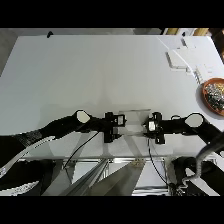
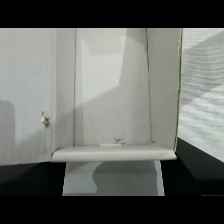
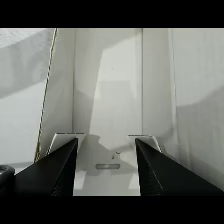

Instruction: Fold the box and place the chain.

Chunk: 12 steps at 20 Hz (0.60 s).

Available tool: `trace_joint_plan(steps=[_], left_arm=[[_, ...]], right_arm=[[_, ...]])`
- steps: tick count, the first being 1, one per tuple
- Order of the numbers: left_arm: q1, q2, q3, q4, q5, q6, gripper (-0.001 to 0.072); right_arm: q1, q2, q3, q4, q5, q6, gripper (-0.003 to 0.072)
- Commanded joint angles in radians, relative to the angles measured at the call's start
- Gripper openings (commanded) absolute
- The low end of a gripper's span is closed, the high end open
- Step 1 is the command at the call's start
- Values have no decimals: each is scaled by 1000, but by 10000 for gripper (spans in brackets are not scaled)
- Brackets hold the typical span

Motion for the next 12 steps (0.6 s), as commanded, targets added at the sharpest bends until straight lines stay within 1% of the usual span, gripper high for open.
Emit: trace_joint_plan(steps=[1, 3, 6, 7, 8, 9, 10, 12], left_arm=[[-1, 0, -1, -3, 4, -2, 332], [-1, 0, -1, -3, 4, -2, 332], [-1, 0, -1, -3, 4, -2, 332], [-1, 0, -1, -3, 4, -2, 332], [-1, 0, -1, -3, 4, -2, 332], [-1, 0, -1, -3, 4, -2, 332], [-1, 0, -1, -3, 4, -2, 332], [-1, 0, -1, -3, 4, -2, 332]], right_arm=[[1, 29, -5, -55, 10, 119, 430], [0, 97, -2, -143, 19, 246, 324], [0, 198, 39, -235, 140, 439, 193], [0, 219, 63, -258, 191, 509, 132], [0, 229, 91, -282, 240, 588, 33], [0, 230, 129, -312, 280, 686, 19], [0, 230, 168, -341, 296, 794, 19], [-2, 230, 253, -426, 301, 1044, 19]])
